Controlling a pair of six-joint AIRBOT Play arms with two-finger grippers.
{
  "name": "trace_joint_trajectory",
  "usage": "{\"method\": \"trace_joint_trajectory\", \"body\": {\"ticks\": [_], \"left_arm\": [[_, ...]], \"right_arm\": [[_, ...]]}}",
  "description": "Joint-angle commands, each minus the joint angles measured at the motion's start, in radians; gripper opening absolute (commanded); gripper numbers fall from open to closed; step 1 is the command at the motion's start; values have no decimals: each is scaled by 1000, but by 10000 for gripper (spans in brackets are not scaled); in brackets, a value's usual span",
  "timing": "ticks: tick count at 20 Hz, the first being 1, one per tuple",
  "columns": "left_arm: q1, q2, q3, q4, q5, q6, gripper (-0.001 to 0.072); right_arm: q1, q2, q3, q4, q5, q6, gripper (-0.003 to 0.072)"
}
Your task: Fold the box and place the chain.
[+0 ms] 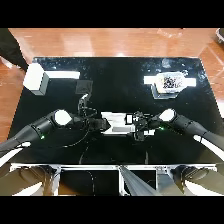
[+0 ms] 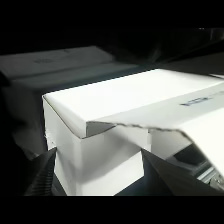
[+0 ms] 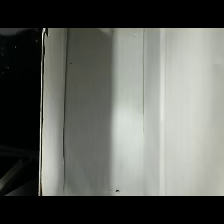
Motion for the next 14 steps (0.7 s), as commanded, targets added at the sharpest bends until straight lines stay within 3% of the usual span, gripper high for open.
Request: {"method": "trace_joint_trajectory", "body": {"ticks": [1, 14], "left_arm": [[-12, 0, 1, 3, 26, -26, 626], [-13, 0, 1, 31, 26, -61, 608]], "right_arm": [[0, -1, 0, 0, 1, -1, 237], [29, -1, 0, -8, -22, -2, 236]]}}
